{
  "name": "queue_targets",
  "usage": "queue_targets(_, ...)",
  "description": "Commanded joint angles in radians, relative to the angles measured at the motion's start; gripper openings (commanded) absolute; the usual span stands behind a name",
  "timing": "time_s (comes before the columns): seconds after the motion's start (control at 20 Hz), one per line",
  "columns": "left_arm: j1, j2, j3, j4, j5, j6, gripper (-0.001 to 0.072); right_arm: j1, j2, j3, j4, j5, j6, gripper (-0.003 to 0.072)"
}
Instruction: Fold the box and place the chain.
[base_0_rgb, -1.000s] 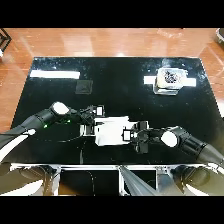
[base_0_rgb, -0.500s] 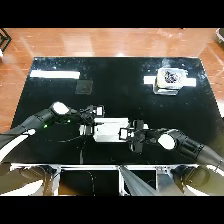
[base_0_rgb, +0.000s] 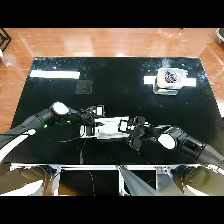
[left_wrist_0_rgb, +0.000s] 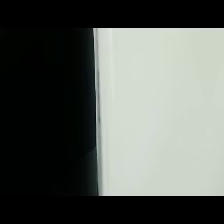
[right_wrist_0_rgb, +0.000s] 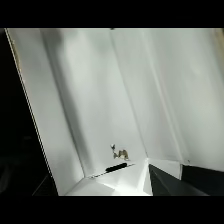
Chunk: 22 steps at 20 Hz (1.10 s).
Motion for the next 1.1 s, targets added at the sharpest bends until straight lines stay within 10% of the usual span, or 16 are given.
queue_targets(0.0, -0.001, 0.0, 0.0, 0.0, -0.024, -0.007, 0.0019, -0.027, 0.011, 0.006, -0.033, -0.002, 0.082, 0.0705)
queue_targets(0.85, -0.011, 0.001, 0.0, 0.001, -0.023, -0.006, 0.0019, -0.067, 0.025, 0.066, -0.026, 0.105, -0.055, 0.0705)
queue_targets(1.05, -0.011, 0.001, 0.0, 0.001, -0.023, -0.007, 0.0019, -0.147, 0.0, 0.076, 0.179, 0.13, -0.25, 0.0704)
